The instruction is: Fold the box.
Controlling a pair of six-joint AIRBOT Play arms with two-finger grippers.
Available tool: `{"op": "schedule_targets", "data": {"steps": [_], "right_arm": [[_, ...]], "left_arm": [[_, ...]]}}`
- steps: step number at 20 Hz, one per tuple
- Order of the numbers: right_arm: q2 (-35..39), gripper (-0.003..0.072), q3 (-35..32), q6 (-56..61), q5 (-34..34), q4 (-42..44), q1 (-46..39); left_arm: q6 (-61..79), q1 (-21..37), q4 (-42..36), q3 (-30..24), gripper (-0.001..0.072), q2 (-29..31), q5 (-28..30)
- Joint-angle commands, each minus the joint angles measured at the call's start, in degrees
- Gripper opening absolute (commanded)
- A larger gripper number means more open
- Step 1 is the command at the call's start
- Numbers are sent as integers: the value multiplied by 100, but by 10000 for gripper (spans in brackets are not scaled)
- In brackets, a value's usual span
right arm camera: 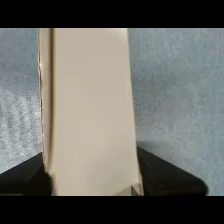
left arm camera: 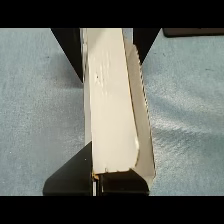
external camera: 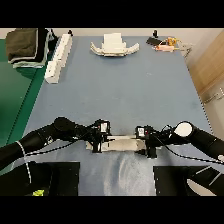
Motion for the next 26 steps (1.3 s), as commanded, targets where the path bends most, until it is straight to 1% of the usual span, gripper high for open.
{"op": "schedule_targets", "data": {"steps": [1,2,4,6,7,26], "right_arm": [[-44,643,-28,-66,-83,-17,-2],[-76,635,-39,-68,-85,-11,-2],[-140,546,-52,-68,-85,-17,-2],[-140,541,-50,-66,-103,-13,-2],[-140,503,-50,-66,-101,-13,-2],[-81,511,-48,-66,-83,-13,-2]], "left_arm": [[0,0,0,-2,13,-2,0],[0,0,0,-2,12,-2,2],[0,0,0,-2,13,-2,2],[0,0,0,-2,13,-2,2],[0,0,0,-2,13,-2,2],[0,0,0,-2,13,-2,0]]}}
